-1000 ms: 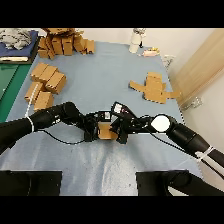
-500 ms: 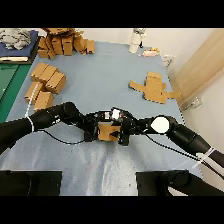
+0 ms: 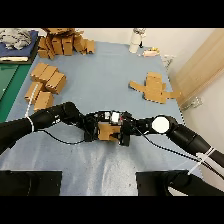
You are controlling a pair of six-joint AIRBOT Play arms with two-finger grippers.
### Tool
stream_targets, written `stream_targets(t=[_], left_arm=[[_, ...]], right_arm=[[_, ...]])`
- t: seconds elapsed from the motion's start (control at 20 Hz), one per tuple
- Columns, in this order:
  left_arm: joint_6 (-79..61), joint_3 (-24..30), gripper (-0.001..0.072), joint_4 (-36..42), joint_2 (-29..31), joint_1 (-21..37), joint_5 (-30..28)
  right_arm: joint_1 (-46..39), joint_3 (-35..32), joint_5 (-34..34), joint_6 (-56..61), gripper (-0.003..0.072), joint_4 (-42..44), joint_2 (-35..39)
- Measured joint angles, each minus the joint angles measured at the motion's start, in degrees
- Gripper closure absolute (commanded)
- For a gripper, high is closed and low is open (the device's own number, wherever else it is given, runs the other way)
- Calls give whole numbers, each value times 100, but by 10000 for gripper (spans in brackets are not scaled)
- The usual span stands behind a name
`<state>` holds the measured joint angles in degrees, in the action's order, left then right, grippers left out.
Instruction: Fold the box.
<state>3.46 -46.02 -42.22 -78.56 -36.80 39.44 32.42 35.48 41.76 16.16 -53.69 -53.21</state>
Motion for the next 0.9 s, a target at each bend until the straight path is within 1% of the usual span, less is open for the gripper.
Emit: stream_targets(t=[0.2,0.4,0.55,0.6,0.75,0.8,0.85,0.9], left_arm=[[0,0,229,0,0,0,0],[-2,0,229,0,0,0,-2],[0,0,229,0,0,0,-7],[2,0,230,0,0,0,-11],[2,0,229,2,0,0,-11],[4,0,229,2,0,0,-11],[7,0,229,0,0,0,-11],[11,0,229,0,0,0,-17]], right_arm=[[321,0,-107,-13,220,-463,13],[697,0,-350,385,220,-1237,13],[811,0,-505,684,223,-1755,7],[828,0,-562,750,236,-1869,2],[868,0,-656,863,242,-2083,2],[885,0,-673,892,331,-2124,9],[901,0,-682,903,388,-2142,13],[916,0,-682,918,388,-2162,22]])
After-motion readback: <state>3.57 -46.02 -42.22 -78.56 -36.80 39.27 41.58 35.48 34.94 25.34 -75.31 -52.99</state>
